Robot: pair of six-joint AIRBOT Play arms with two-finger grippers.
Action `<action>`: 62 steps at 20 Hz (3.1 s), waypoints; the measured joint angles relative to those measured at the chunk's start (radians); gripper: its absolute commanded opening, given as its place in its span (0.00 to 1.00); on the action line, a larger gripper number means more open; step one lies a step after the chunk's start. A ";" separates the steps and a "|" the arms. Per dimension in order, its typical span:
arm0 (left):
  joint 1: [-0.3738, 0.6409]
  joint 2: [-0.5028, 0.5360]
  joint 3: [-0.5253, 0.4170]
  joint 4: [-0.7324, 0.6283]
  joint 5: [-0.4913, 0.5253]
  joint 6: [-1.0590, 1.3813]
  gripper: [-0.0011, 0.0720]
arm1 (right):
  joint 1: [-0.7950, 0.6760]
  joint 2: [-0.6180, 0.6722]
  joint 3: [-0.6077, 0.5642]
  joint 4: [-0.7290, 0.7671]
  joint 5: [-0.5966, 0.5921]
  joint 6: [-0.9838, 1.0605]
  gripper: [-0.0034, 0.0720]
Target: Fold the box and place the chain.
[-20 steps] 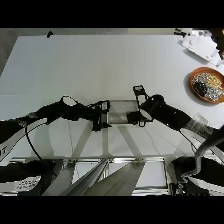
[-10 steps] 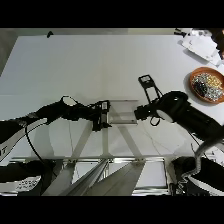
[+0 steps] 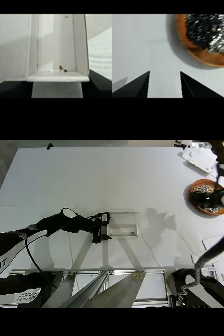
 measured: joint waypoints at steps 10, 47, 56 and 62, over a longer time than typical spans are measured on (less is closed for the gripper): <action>0.000 0.000 0.000 0.000 0.000 0.000 0.46 | -0.270 -0.494 0.314 0.123 -0.086 -0.213 0.57; 0.000 0.000 0.000 0.000 0.001 0.000 0.46 | -0.278 0.163 0.354 0.536 0.418 -0.463 0.06; 0.000 0.000 0.000 0.000 0.000 0.000 0.46 | -0.180 0.468 0.181 0.761 0.541 -0.451 0.06; 0.000 0.000 0.000 0.000 0.000 0.000 0.46 | 0.088 0.604 -0.084 0.787 0.466 -0.372 0.06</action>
